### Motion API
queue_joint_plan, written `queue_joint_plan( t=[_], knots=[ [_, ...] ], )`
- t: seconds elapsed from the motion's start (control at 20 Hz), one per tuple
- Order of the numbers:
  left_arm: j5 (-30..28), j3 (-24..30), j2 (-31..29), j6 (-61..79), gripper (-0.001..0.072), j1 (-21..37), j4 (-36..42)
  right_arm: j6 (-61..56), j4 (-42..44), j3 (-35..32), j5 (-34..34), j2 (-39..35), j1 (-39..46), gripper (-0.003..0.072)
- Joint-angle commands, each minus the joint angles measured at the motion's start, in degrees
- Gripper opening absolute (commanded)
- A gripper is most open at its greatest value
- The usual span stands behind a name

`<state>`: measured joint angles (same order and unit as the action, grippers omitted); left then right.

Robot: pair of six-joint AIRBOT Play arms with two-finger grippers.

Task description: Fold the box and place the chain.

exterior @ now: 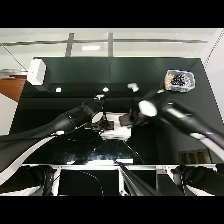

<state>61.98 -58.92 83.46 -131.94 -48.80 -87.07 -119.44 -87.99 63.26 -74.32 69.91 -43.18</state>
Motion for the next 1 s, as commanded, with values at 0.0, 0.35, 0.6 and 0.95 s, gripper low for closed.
queue_joint_plan(
  t=[0.0, 0.35, 0.6, 0.95],
  knots=[
    [0.04, 0.02, 0.0, -0.07, 0.0031, 0.02, 0.79, 7.65, -8.81, 2.38, -4.98, -10.19, 5.16, 0.0388],
    [0.02, 0.02, 0.0, -0.07, 0.0031, 0.02, 0.79, 14.91, -25.53, -6.91, 23.37, -12.52, 39.45, 0.0506],
    [-0.15, 0.02, 0.0, -0.07, 0.0031, 0.04, 0.81, 17.46, -12.0, 4.68, 29.88, 7.61, 50.66, 0.0708],
    [0.09, 0.02, 0.0, -0.04, 0.0031, 0.04, 1.79, 20.98, -2.4, 32.44, 13.11, 35.39, 50.8, 0.0589]
  ],
)
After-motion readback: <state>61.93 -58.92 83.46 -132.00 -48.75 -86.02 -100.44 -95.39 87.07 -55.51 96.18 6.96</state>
